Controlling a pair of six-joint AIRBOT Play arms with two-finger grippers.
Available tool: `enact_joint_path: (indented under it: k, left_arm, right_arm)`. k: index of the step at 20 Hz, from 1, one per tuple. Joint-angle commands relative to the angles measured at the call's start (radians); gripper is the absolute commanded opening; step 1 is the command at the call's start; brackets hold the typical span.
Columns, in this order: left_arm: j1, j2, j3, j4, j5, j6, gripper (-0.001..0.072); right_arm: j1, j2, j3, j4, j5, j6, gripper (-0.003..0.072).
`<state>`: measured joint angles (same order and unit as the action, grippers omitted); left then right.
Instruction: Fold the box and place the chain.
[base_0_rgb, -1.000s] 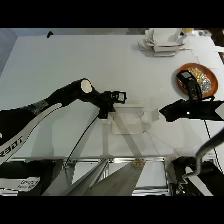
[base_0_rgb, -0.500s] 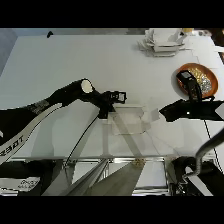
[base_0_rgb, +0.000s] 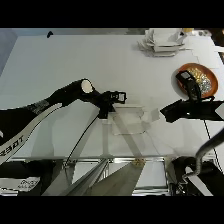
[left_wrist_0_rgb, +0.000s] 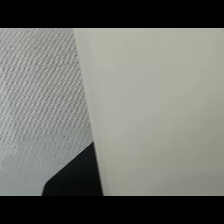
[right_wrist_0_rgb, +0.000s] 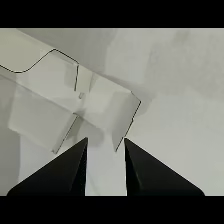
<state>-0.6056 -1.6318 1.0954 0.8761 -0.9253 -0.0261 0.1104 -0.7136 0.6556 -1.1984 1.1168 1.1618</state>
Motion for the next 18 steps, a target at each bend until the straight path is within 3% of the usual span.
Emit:
enact_joint_path:
  k: [1, 3, 6, 10, 13, 14, 16, 17, 18]
  left_arm:
    - [0.0, 0.0, 0.0, 0.0, -0.007, 0.0, 0.0014]
    - [0.0, 0.0, 0.0, 0.0, -0.007, -0.001, 0.0014]
    - [0.0, 0.0, 0.0, 0.0, -0.007, 0.0, 0.0014]
    - [0.0, 0.0, 0.0, 0.0, -0.006, 0.0, 0.0014]
    - [0.0, 0.0, 0.0, 0.0, -0.007, -0.001, 0.0014]
    - [-0.001, 0.0, 0.0, 0.0, -0.007, 0.0, 0.0014]
    - [0.0, 0.0, 0.0, 0.0, -0.007, -0.001, 0.0014]
    - [0.0, 0.0, 0.0, -0.001, -0.007, 0.0, 0.0014]
    - [0.0, 0.0, 0.0, -0.001, -0.007, 0.0, 0.0014]
  right_arm:
    - [0.001, 0.001, 0.001, 0.015, 0.004, -0.063, 0.0156]
    - [0.004, 0.001, 0.001, 0.072, 0.011, -0.161, 0.0017]
    - [0.111, 0.0, 0.0, 0.14, 0.008, -0.441, 0.0017]
    - [0.296, -0.026, -0.044, 0.082, -0.038, -0.49, 0.0031]
    - [0.422, -0.076, -0.082, -0.024, -0.035, -0.49, 0.0311]
    - [0.454, -0.093, -0.091, -0.052, -0.04, -0.49, 0.0445]
    - [0.474, -0.112, -0.11, -0.069, -0.09, -0.496, 0.0497]
    - [0.475, -0.111, -0.134, -0.09, -0.147, -0.519, 0.0611]
    - [0.475, -0.111, -0.168, -0.109, -0.223, -0.547, 0.0676]
